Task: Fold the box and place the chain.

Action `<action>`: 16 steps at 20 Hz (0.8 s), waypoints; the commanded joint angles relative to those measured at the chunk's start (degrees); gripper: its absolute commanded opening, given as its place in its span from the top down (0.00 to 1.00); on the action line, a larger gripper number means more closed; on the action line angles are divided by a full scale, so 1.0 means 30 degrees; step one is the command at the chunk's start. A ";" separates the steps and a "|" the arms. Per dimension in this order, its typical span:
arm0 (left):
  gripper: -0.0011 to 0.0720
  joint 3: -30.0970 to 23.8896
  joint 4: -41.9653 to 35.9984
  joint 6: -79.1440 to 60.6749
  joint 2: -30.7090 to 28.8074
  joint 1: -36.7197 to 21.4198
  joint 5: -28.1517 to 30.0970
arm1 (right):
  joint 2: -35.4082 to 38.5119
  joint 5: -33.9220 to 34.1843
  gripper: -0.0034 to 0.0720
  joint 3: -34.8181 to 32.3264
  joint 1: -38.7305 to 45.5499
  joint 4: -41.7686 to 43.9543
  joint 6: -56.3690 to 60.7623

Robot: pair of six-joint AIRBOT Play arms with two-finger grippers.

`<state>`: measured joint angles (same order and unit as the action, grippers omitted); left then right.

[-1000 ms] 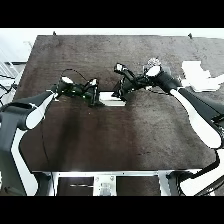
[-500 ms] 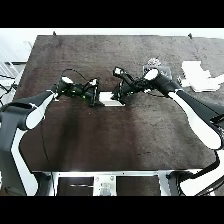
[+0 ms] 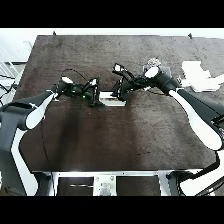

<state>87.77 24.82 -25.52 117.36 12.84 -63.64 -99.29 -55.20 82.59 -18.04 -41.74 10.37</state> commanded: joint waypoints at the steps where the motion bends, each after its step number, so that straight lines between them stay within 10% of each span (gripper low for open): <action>1: 0.31 0.0007 0.0007 -0.0007 0.0007 -0.0007 0.0000 | 0.0087 -0.0255 0.52 0.0262 0.0007 0.0058 0.0036; 16: 0.31 0.0007 0.0007 -0.0007 0.0007 -0.0007 0.0000 | 0.0022 -0.0240 0.66 -0.0634 -0.0015 0.0022 0.0022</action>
<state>87.77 24.84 -25.52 117.36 12.84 -63.64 -99.15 -55.86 80.79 -18.06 -41.56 10.41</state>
